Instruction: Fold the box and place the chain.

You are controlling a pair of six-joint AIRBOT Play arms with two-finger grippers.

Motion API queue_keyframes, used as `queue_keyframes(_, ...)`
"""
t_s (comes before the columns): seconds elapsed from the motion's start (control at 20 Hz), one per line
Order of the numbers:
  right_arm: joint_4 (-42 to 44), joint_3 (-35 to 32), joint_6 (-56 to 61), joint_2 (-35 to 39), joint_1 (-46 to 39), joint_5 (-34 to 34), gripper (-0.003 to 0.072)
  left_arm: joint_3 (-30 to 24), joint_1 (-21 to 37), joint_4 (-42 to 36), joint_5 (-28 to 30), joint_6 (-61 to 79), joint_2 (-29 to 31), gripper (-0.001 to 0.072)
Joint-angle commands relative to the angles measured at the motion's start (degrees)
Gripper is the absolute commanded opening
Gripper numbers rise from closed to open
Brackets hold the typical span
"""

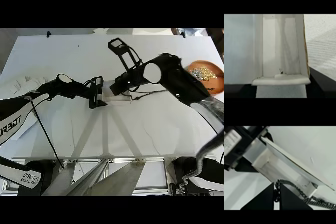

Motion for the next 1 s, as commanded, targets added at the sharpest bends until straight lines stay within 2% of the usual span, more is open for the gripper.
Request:
queue_keyframes(0.0,-1.03,0.07,-0.13,-5.46,0.07,3.28,0.0138,0.02,-0.02,0.0,0.0,0.02,-0.02,0.0393)
queue_keyframes(0.05,-1.03,0.07,-0.15,-6.08,0.07,2.97,0.0336,0.02,-0.02,0.0,0.02,0.0,-0.02,0.0393)
queue_keyframes(0.2,-4.15,0.24,0.04,-4.66,-0.13,1.11,0.0347,0.02,-0.02,0.0,0.0,0.0,-0.02,0.0393)
queue_keyframes(0.35,-14.01,0.57,5.42,-0.39,-3.96,2.51,0.0347,0.02,-0.02,-0.02,0.0,0.0,-0.02,0.0393)
queue_keyframes(0.45,-17.64,0.55,9.86,1.97,-10.27,5.51,0.0348,0.02,-0.02,0.0,0.02,0.02,-0.02,0.0393)
queue_keyframes(0.6,-17.44,0.52,14.01,2.38,-21.75,14.25,0.0349,0.02,-0.02,0.0,0.02,0.02,-0.02,0.0393)
queue_keyframes(0.7,-17.46,0.42,14.91,1.84,-28.65,17.79,0.0351,0.02,-0.02,0.0,0.0,0.0,-0.02,0.0393)
queue_keyframes(0.95,-17.53,0.42,21.57,1.49,-40.48,15.04,0.0353,0.02,-0.02,0.0,0.0,0.02,-0.02,0.0393)
